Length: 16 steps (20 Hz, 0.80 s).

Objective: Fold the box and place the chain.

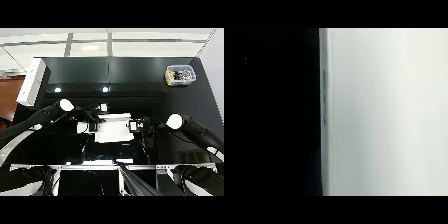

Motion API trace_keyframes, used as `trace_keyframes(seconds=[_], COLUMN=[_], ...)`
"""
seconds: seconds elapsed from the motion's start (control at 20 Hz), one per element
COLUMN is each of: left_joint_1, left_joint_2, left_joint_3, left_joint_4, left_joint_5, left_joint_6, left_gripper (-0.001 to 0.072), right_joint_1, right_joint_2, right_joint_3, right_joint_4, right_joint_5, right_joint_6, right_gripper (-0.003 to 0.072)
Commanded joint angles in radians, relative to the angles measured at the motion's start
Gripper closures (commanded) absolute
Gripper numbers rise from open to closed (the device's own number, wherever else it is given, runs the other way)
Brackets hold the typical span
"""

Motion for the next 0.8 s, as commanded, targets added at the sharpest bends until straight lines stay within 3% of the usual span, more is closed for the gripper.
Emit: trace_keyframes(seconds=[0.0,0.15,0.5,0.75], left_joint_1=[-0.001,0.0,-0.001,0.0], left_joint_2=[-0.001,-0.001,-0.001,-0.001], left_joint_3=[0.005,0.005,0.005,0.005], left_joint_4=[-0.001,-0.001,-0.001,-0.001], left_joint_5=[0.0,0.0,0.001,0.0], left_joint_6=[0.0,0.0,0.0,0.0], left_gripper=[0.0685,0.0685,0.0685,0.0685], right_joint_1=[0.039,0.1,0.103,0.046], right_joint_2=[-0.01,-0.023,-0.049,0.021], right_joint_3=[-0.003,-0.003,-0.003,0.02], right_joint_4=[0.04,0.055,0.103,0.13], right_joint_5=[-0.082,-0.171,-0.189,-0.213], right_joint_6=[-0.006,-0.012,-0.007,-0.006], right_gripper=[-0.0013,-0.0013,-0.0008,-0.0008])
